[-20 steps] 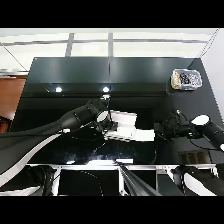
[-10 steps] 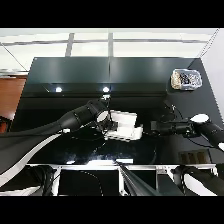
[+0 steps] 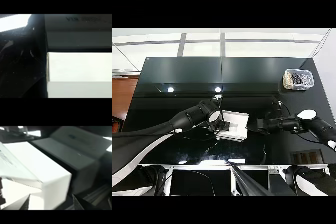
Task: Fold the box and place the chain.
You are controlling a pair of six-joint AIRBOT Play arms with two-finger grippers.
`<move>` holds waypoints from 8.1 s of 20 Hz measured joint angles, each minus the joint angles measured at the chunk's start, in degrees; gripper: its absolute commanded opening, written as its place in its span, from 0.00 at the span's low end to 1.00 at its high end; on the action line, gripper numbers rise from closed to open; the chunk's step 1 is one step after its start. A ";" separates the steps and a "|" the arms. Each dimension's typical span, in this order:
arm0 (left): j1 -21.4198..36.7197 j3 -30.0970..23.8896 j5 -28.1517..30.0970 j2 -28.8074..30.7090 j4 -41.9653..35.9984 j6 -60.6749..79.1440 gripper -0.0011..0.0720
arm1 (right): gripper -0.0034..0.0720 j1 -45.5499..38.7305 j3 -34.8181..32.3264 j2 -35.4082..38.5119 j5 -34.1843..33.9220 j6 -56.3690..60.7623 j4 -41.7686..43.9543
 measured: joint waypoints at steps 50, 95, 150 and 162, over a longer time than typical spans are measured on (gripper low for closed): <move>0.00 -0.07 -0.90 0.02 0.00 -0.33 0.05 | 0.23 37.22 25.11 -12.20 1.79 88.00 -58.84; 0.17 -0.07 -0.17 0.02 0.07 -0.09 0.05 | 1.00 -19.39 41.83 -16.68 -13.66 59.41 -51.34; 1.01 -0.07 -0.09 0.02 0.17 0.00 0.05 | 0.06 -21.29 70.79 -3.30 -0.37 35.74 -39.52; 1.01 -0.07 -0.20 0.02 0.15 0.00 0.05 | 0.06 -17.29 77.22 4.42 19.10 26.03 -25.31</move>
